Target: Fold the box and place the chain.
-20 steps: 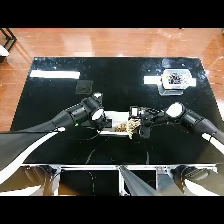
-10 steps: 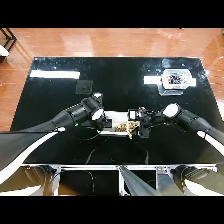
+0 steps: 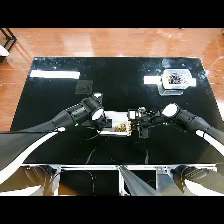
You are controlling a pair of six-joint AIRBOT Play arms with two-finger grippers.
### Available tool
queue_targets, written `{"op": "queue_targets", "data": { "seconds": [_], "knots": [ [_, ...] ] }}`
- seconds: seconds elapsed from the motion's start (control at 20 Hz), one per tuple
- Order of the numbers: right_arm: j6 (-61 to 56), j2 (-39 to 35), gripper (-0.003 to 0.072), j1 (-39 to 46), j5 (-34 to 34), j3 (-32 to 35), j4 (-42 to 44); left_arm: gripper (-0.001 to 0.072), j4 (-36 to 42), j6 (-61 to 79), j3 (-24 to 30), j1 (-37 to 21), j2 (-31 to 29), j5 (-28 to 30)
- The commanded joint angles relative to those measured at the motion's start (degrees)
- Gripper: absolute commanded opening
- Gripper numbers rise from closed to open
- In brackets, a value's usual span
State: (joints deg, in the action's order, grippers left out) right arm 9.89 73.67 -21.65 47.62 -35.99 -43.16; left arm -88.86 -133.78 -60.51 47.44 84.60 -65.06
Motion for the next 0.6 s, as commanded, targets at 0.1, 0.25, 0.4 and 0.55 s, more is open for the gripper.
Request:
{"op": "queue_targets", "data": {
  "seconds": [0.1, 0.25, 0.4, 0.55],
  "knots": [
    [-5.0, -0.7, 0.0022, 0.0, 1.3, 0.0, -0.3, 0.0024, 0.0, 0.0, 0.0, 0.0, 0.0, -0.1],
    [-14.0, -4.3, 0.0021, 0.4, 1.3, 0.0, -1.5, 0.0024, 0.0, 0.0, 0.0, 0.0, 0.0, -0.1],
    [-23.6, -10.8, 0.0021, 1.2, 1.9, 0.0, -4.3, 0.0024, 0.0, 0.0, 0.0, 0.0, 0.0, -0.1],
    [-30.3, -19.8, 0.002, 1.7, 4.4, -0.2, -4.4, 0.0024, 0.0, 0.0, 0.0, 0.0, 0.0, -0.1]
  ]
}}
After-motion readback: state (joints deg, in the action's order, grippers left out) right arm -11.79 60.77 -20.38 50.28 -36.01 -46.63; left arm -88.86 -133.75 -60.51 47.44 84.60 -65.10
